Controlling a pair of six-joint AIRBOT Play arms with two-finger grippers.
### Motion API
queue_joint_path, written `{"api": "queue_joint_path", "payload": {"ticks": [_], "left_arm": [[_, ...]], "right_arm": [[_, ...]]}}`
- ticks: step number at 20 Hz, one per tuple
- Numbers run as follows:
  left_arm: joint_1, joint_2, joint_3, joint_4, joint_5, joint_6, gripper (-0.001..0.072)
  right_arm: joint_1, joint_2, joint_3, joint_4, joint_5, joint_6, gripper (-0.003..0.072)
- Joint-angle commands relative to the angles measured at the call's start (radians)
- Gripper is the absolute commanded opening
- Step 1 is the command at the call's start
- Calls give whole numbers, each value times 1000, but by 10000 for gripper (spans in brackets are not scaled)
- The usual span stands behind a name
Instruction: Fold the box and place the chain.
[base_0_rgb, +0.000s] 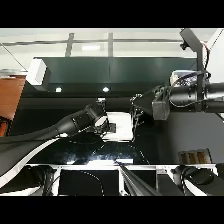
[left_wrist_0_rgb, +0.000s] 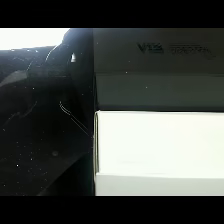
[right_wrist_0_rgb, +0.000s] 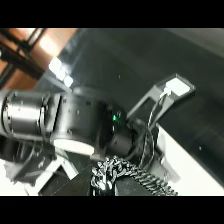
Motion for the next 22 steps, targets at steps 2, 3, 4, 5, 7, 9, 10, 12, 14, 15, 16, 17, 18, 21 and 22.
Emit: {"api": "queue_joint_path", "payload": {"ticks": [2,3,4,5,7,9,10,12,14,15,16,17,18,21,22], "left_arm": [[1,-1,0,0,0,0,28],[1,-1,0,0,0,0,28],[1,-1,0,0,0,0,28],[1,-1,0,0,0,0,28],[1,-1,0,0,0,0,28],[1,-1,0,0,0,0,28],[1,-1,0,0,0,0,28],[1,-1,0,0,0,0,28],[1,-1,0,0,0,0,28],[1,-1,0,0,0,0,28],[1,-1,0,0,0,0,28],[1,-1,0,0,0,0,28],[1,-1,0,0,0,0,28],[1,-1,0,0,0,0,28],[1,-1,0,0,0,0,28]], "right_arm": [[6,-6,-2,48,-74,0,35],[6,-7,-2,68,-90,-1,35],[3,-6,-1,87,-101,-1,35],[3,-6,5,93,-107,-1,35],[4,-7,13,93,-108,0,35],[4,-8,12,87,-101,0,35],[4,-9,12,86,-102,0,35],[4,-13,12,89,-101,1,35],[4,-15,13,142,-126,2,35],[4,-15,19,168,-146,-8,35],[4,-15,27,171,-154,-8,35],[4,-15,31,170,-153,-8,35],[4,-16,31,161,-138,-7,36],[5,-21,2,83,-45,33,35],[5,-21,-21,55,-24,42,35]]}}
